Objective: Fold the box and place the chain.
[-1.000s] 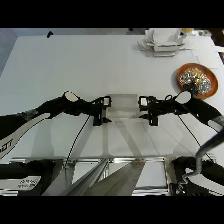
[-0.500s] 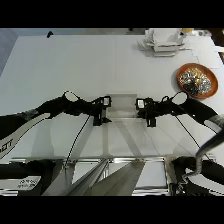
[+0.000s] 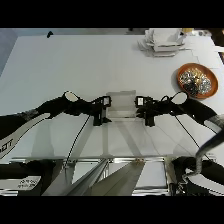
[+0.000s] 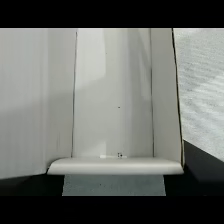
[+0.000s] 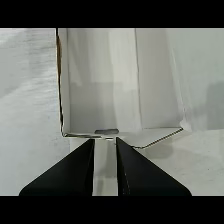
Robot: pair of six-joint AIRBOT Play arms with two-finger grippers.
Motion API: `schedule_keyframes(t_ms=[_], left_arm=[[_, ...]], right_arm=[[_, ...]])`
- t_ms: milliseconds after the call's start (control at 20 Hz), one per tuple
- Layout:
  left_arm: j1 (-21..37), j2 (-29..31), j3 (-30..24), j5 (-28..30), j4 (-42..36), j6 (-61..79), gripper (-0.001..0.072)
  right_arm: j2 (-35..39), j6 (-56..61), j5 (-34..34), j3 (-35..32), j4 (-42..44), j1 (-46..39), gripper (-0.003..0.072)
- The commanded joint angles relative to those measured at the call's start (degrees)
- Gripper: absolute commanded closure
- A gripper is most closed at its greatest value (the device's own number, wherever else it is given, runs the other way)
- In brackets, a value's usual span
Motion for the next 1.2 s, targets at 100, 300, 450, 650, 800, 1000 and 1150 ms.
schedule_keyframes(t_ms=[100, 300, 450, 650, 800, 1000, 1150], left_arm=[[0.0, 0.0, 0.0, 0.0, 0.1, 0.1, 0.0555], [0.0, 0.0, 0.0, 0.0, 0.1, 0.1, 0.0555], [0.0, 0.0, 0.0, 0.0, 0.1, 0.1, 0.0555], [0.0, 0.0, 0.0, 0.0, 0.1, 0.1, 0.0555], [0.0, 0.0, 0.0, 0.0, 0.1, 0.1, 0.0555], [-0.1, 0.0, 0.0, 0.0, 0.1, 0.1, 0.0555], [-0.1, 0.0, 0.0, 0.0, 0.1, 0.1, 0.0555]], right_arm=[[0.4, 4.6, 1.2, 0.0, -4.9, 0.0, 0.0515], [3.2, 5.1, 3.1, 0.0, -12.1, -0.4, 0.0515], [5.4, 5.9, 3.2, 0.0, -11.7, -3.0, 0.0506], [5.4, 5.1, 3.1, -1.2, -7.1, -4.7, 0.0275], [5.0, -2.2, 1.4, -3.6, 0.6, -4.8, 0.0353], [2.7, -6.0, 0.4, -3.9, 5.2, -4.8, 0.0391], [2.4, -6.0, -1.7, -3.9, 6.4, -4.8, 0.0391]])
